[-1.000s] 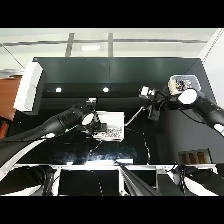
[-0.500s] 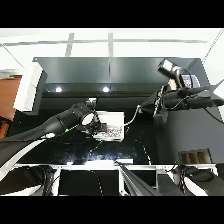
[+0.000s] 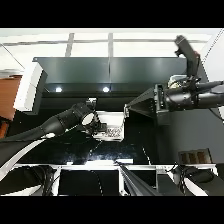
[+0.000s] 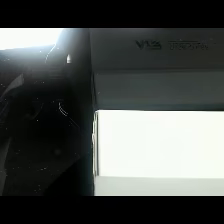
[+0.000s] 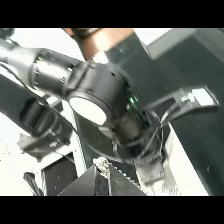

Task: Fold the box and place the chain.

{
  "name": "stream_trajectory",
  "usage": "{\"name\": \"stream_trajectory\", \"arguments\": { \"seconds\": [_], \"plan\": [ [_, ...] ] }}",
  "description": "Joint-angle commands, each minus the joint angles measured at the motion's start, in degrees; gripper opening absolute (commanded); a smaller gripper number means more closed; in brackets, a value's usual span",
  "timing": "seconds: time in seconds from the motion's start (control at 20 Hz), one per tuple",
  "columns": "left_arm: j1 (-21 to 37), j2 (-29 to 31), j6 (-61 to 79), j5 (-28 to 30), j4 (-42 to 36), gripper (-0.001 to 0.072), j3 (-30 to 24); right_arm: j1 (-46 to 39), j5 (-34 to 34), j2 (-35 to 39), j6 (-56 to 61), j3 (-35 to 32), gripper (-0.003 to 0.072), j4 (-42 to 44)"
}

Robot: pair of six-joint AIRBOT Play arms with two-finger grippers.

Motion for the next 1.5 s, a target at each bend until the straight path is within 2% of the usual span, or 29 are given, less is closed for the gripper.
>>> {"name": "stream_trajectory", "arguments": {
  "seconds": [0.0,0.2,0.45,0.5,0.6,0.65,0.8,1.05,1.2,1.25,1.35,1.4,1.45],
  "plan": [
    [0.0,0.0,0.0,-0.1,0.0,0.0031,0.0,7.1,-5.8,-0.7,7.6,0.1,0.0025,-10.8],
    [0.0,0.0,0.0,-0.2,0.0,0.0031,0.0,14.5,-10.2,-5.3,11.4,0.1,0.0025,-12.7],
    [0.0,0.0,0.0,-0.3,0.0,0.0031,0.0,15.1,-9.9,-9.8,13.7,0.1,0.0027,-15.7],
    [0.0,0.0,0.0,-0.3,0.0,0.0031,0.0,15.1,-9.9,-10.2,15.3,0.1,0.0054,-17.0],
    [0.0,0.0,0.0,-0.3,0.0,0.0031,0.0,15.1,-9.8,-10.3,16.1,0.1,0.0608,-19.1],
    [0.0,0.0,0.0,-0.2,0.0,0.0032,0.0,14.6,-9.0,-10.3,16.1,0.1,0.0684,-19.7],
    [0.0,0.0,0.0,-0.3,-0.1,0.0032,0.0,8.5,-2.8,-9.3,16.0,0.2,0.0684,-20.2],
    [0.0,0.2,-1.6,-0.3,-0.7,0.0028,0.8,-8.6,8.2,-5.9,16.0,0.2,0.0684,-19.5],
    [0.0,0.2,-2.3,-0.3,-0.6,0.0035,2.1,-10.1,10.2,-5.8,16.0,0.2,0.0683,-18.2],
    [0.0,0.2,-2.3,-0.3,-0.6,0.011,2.6,-9.7,9.8,-5.8,16.0,0.2,0.0683,-18.2],
    [0.0,0.3,-2.2,-0.9,-1.6,0.0435,3.5,-9.5,9.2,-5.8,16.0,0.2,0.0684,-17.4],
    [0.0,0.4,-2.2,-2.3,-1.8,0.0516,4.3,-9.5,9.3,-5.8,16.0,0.2,0.0684,-16.6],
    [0.0,0.5,-1.1,-4.0,-1.7,0.0517,5.2,-9.5,9.3,-5.8,16.0,0.2,0.0684,-16.0]
  ]
}}
